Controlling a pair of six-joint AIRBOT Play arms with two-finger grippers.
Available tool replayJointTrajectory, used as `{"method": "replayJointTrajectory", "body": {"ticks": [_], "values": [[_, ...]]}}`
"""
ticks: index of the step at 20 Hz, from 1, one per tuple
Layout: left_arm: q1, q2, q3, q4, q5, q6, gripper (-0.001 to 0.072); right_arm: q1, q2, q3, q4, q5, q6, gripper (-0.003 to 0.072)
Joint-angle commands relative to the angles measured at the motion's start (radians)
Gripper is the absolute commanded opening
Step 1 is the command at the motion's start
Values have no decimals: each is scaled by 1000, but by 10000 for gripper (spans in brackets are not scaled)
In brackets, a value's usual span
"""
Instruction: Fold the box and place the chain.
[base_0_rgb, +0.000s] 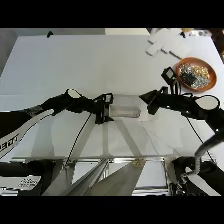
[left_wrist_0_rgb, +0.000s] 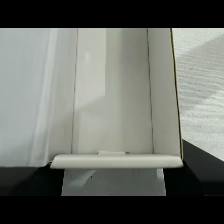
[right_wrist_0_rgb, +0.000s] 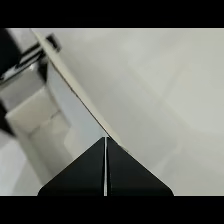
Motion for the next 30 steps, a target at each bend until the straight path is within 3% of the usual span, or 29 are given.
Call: {"method": "replayJointTrajectory", "body": {"ticks": [1,5,9,12,15,18,24,30], "values": [[0,0,0,0,0,0,206,1,-38,1,104,-112,-6,14],[0,0,0,1,0,0,206,1,-97,1,105,76,-67,17],[0,0,0,1,0,0,206,1,-20,31,198,129,-142,17],[0,0,0,0,0,0,206,34,4,80,268,275,-195,17],[0,0,0,0,0,0,206,186,-52,79,134,200,-192,15],[0,0,0,0,0,0,206,289,-169,80,112,114,-194,14],[0,0,0,0,0,0,206,198,-289,80,160,-60,-140,14],[0,0,0,0,0,0,206,138,-343,80,170,-48,-110,16]]}}
